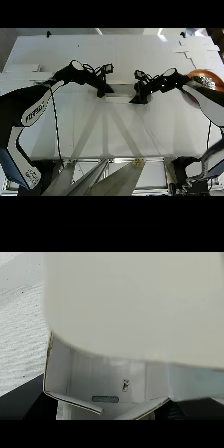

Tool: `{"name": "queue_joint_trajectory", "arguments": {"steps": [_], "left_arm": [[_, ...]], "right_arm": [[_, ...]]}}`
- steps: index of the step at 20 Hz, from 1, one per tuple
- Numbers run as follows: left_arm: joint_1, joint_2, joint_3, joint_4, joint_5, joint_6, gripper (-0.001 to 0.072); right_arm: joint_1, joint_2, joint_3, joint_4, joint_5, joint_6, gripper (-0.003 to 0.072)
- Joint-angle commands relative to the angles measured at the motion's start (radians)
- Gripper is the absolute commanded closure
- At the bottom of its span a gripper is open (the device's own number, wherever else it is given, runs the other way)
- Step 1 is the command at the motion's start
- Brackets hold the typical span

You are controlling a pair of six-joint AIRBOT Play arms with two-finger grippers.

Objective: Fold the box and place the chain.

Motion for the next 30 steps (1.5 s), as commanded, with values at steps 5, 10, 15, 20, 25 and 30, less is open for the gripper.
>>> {"name": "queue_joint_trajectory", "arguments": {"steps": [5, 10, 15, 20, 25, 30], "left_arm": [[0.0, 0.0, 0.0, 0.0, 0.001, 0.0, 0.0693], [0.0, 0.0, 0.0, 0.0, 0.001, 0.0, 0.0693], [0.0, 0.0, 0.0, 0.0, 0.001, 0.001, 0.0653], [0.001, 0.001, 0.0, 0.0, -0.009, 0.0, 0.03], [0.013, 0.032, 0.0, 0.002, -0.058, 0.0, 0.03], [0.088, 0.103, 0.0, 0.034, -0.086, 0.0, 0.0301]], "right_arm": [[0.0, 0.0, 0.001, 0.0, -0.001, 0.0, 0.0185], [0.0, 0.0, 0.001, 0.0, -0.001, 0.0, 0.0185], [0.0, 0.0, 0.001, 0.0, -0.001, 0.0, 0.0185], [0.0, 0.0, 0.001, 0.0, 0.0, 0.0, 0.0185], [0.0, 0.0, 0.001, 0.0, 0.0, 0.0, 0.0185], [0.0, 0.0, 0.001, 0.001, 0.0, 0.0, 0.0185]]}}
